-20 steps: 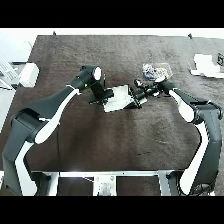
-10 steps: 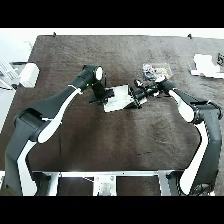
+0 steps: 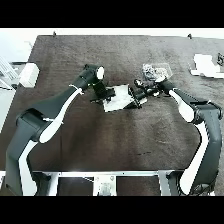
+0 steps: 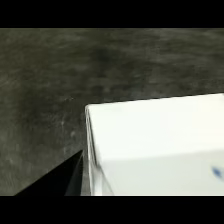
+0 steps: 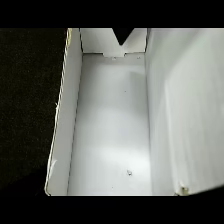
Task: Fold the box and place the chain.
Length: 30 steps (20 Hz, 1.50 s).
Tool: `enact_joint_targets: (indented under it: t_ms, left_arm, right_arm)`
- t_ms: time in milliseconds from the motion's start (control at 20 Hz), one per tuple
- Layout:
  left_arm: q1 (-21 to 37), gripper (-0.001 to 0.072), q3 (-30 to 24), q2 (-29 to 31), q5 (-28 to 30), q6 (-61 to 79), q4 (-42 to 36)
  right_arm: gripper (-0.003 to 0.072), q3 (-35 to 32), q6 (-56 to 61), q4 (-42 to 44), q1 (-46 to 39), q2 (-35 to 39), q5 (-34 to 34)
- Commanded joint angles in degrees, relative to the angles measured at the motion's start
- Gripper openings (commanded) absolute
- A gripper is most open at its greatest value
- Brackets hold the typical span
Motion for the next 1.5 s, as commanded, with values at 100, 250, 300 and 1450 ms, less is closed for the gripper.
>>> enact_joint_targets:
  t_ms: [100,250,300,1450]
  left_arm:
    - [0.0,0.0301,1.3,0.3,-3.0,1.5,0.2]
    - [0.0,0.0302,1.7,0.7,-6.6,3.3,-1.8]
    - [0.0,0.0302,2.6,0.7,-8.7,4.4,-2.5]
    - [16.2,0.072,-20.4,11.6,0.4,104.5,-28.6]
  right_arm:
    - [0.0289,0.0,-0.1,0.0,0.1,0.0,0.0]
    - [0.0289,0.0,-0.1,0.0,0.1,0.0,0.0]
    - [0.0289,0.0,-0.1,0.0,0.1,0.0,0.0]
    - [0.0289,0.0,-0.1,0.0,0.1,0.0,0.0]
